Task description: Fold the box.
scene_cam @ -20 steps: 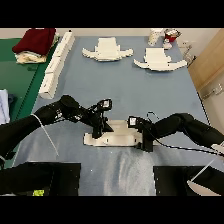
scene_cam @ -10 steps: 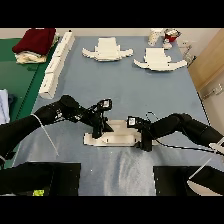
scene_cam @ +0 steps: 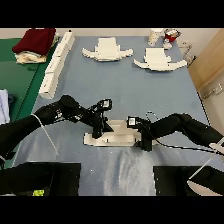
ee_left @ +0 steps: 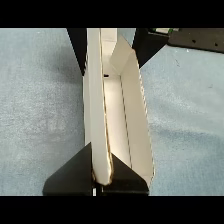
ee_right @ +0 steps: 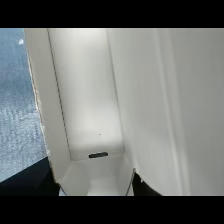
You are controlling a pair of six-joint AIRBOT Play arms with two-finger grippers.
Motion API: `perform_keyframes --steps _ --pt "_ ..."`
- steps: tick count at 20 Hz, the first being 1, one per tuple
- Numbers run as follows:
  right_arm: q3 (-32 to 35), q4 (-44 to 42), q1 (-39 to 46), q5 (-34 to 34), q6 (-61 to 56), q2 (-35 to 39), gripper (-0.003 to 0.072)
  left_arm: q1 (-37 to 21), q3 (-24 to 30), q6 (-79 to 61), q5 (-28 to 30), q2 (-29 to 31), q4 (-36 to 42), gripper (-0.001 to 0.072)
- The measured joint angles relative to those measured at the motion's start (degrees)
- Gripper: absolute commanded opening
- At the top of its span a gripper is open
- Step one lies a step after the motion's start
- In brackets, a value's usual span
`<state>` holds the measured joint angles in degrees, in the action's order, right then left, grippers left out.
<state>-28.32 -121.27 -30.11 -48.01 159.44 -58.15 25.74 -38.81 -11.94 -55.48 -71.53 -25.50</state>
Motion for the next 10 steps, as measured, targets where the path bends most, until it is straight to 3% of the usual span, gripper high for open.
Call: perform_keyframes --steps 10 --pt "1.36 -0.22 -0.74 2.51 0.81 0.00 0.0583 0.00 0.00 0.00 -0.11 0.00 0.00 0.0014"
